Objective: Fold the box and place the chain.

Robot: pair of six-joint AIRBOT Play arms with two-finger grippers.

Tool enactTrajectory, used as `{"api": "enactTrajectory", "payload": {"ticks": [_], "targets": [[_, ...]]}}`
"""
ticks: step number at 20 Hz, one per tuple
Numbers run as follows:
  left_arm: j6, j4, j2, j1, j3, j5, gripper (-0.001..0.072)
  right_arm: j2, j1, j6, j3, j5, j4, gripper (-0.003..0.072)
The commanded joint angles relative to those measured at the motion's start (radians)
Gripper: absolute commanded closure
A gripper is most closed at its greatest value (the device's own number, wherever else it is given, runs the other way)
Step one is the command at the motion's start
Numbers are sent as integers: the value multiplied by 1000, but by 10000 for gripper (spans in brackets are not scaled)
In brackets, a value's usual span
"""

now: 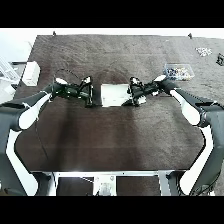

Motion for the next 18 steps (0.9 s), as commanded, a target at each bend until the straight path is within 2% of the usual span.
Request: {"api": "enactTrajectory", "payload": {"ticks": [1, 9, 18], "targets": [[13, -32, -4, -12, 0, 30, -11, 0, 0, 0, 0, 1, 0, 212], [21, -87, -20, -26, 1, 61, -11, 0, 0, 0, 0, 1, 0, 212], [22, -83, -38, -30, 0, 120, -10, 0, 0, 0, 0, 1, 0, 212]]}}
